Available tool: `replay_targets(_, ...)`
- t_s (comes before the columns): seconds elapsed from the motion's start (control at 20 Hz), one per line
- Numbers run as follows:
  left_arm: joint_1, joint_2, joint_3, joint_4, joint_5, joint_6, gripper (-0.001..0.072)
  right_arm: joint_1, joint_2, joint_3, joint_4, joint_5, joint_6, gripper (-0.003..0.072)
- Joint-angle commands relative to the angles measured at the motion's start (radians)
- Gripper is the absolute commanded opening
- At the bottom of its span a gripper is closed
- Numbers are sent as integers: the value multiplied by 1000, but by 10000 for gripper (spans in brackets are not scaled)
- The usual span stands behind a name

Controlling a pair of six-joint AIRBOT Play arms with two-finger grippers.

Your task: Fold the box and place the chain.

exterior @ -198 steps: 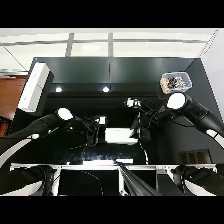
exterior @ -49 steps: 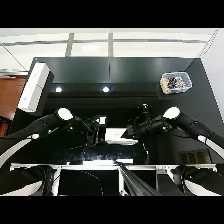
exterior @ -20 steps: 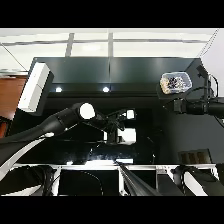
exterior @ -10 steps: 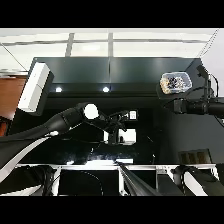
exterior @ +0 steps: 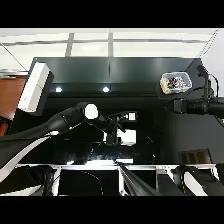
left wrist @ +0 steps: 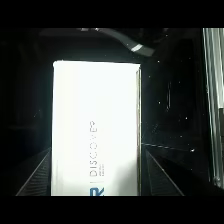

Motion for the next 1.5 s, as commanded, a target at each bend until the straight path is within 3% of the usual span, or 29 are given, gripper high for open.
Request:
replay_targets(0.0, -15, -27, -6, 14, 15, -13, 711, 0, 1, 1, 0, -1, 1, 11)
replay_targets(0.15, -52, -90, -7, 11, 71, -54, 711, 0, 1, 1, 1, -14, 1, 11)
replay_targets(0.3, -69, -96, -6, 15, 58, -55, 695, 0, 1, 1, 1, -16, 1, 11)
replay_targets(0.35, -68, -92, -6, 20, 51, -64, 602, 0, 1, 1, 1, -16, 1, 11)
replay_targets(0.4, -63, -84, -6, 45, 39, -72, 413, 0, 1, 1, 1, -16, 1, 11)
replay_targets(0.45, -52, -69, -6, 87, 22, -115, 347, 0, 1, 1, 1, -16, 1, 11)
replay_targets(0.65, 81, 47, -8, 291, -136, -366, 348, 0, 1, 1, 1, -14, 2, 11)
replay_targets(0.8, 279, 173, -62, 394, -290, -505, 349, 0, 1, 1, 1, -5, 1, 11)
replay_targets(1.0, 624, 378, -232, 509, -397, -563, 349, 0, 1, 1, 1, 1, 1, 11)
replay_targets(1.2, 1020, 523, -356, 557, -399, -573, 349, 0, 1, 1, 1, 0, 1, 11)
replay_targets(1.35, 1303, 537, -359, 560, -393, -573, 349, 0, 0, 1, 1, 0, 1, 11)
replay_targets(1.45, 1455, 536, -359, 560, -318, -573, 351, 0, 0, 1, 2, 0, 2, 11)
